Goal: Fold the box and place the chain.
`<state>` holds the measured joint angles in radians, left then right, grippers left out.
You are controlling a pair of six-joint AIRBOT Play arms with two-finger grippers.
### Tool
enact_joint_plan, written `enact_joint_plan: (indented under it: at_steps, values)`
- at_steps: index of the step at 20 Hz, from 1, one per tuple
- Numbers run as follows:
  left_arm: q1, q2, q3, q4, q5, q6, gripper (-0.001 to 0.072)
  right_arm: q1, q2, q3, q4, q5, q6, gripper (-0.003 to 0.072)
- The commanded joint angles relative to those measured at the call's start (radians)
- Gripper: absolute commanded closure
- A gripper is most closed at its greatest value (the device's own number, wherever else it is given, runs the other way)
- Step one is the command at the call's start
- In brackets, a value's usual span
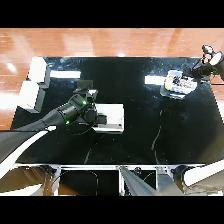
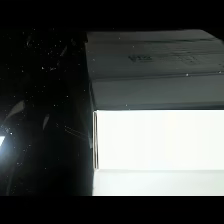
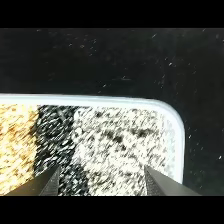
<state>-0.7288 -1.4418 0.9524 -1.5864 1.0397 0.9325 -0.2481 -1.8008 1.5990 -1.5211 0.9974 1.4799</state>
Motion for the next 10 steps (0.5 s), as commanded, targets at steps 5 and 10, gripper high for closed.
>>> enact_joint_plan:
  at_steps: [5, 10]
  values:
    - [0.002, 0.001, 0.0, 0.008, -0.002, 0.002, 0.0688, -0.001, -0.059, 0.036, -0.049, 0.001, 0.004, 0.0064]
    - [0.002, 0.001, 0.0, 0.01, -0.002, 0.002, 0.0688, 0.003, -0.066, 0.036, -0.05, 0.015, 0.004, 0.0064]
